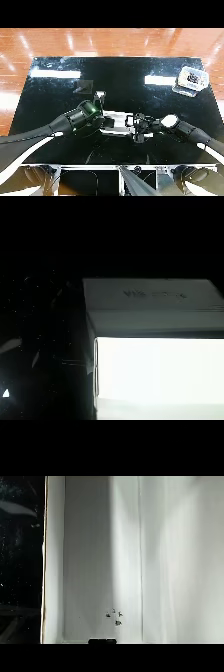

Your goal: Fold the box and place the chain.

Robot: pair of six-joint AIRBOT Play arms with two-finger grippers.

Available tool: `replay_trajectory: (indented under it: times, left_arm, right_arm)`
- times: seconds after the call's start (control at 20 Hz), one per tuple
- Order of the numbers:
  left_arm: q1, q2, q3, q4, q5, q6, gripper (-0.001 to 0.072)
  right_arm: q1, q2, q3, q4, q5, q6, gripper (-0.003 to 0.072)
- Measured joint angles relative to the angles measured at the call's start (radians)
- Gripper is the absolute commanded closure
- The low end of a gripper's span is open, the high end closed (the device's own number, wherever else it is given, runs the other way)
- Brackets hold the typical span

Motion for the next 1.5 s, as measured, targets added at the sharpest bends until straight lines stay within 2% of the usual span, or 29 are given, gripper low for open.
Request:
replay_trajectory:
  times: [0.05,0.1,0.4,0.6,0.75,0.95,1.2,1.25,1.3,1.35,1.4,1.45,1.5]
  left_arm:
    - [0.000,0.000,0.000,0.000,0.000,0.000,0.0687]
    - [0.000,0.000,0.000,-0.002,0.000,0.002,0.0687]
    - [0.003,0.000,0.000,0.000,0.020,-0.006,0.0688]
    - [0.004,0.000,0.000,0.010,0.059,-0.006,0.0687]
    - [0.004,0.000,0.000,0.010,0.057,-0.005,0.0688]
    - [0.004,0.000,0.000,0.010,0.056,-0.008,0.0688]
    - [0.004,0.000,0.000,0.007,0.056,-0.010,0.0688]
    - [0.004,0.000,0.000,0.006,0.055,-0.011,0.0688]
    - [0.004,0.000,0.000,0.006,0.055,-0.011,0.0687]
    - [0.004,0.000,0.000,0.005,0.054,-0.011,0.0688]
    - [0.004,0.000,0.000,0.005,0.053,-0.011,0.0687]
    - [0.004,0.000,0.000,0.004,0.053,-0.011,0.0688]
    - [0.004,0.000,0.000,0.003,0.053,-0.011,0.0688]
  right_arm:
    - [0.000,0.000,0.000,0.000,0.000,0.000,-0.0010]
    - [0.000,0.000,0.000,0.003,0.001,0.002,-0.0034]
    - [-0.037,0.081,-0.001,-0.032,0.006,0.016,-0.0034]
    - [-0.112,0.160,-0.001,-0.126,0.019,0.103,-0.0034]
    - [-0.145,0.182,-0.007,-0.196,0.094,0.152,-0.0034]
    - [-0.129,0.190,-0.022,-0.223,0.125,0.177,-0.0034]
    - [-0.074,0.175,-0.029,-0.228,0.100,0.187,-0.0034]
    - [-0.065,0.171,-0.029,-0.223,0.080,0.187,0.0027]
    - [-0.057,0.167,-0.029,-0.218,0.064,0.183,0.0172]
    - [-0.046,0.163,-0.029,-0.201,0.049,0.177,0.0209]
    - [-0.036,0.161,-0.029,-0.188,0.048,0.171,0.0332]
    - [-0.024,0.158,-0.029,-0.181,0.036,0.164,0.0487]
    - [-0.014,0.156,-0.029,-0.170,0.026,0.160,0.0566]
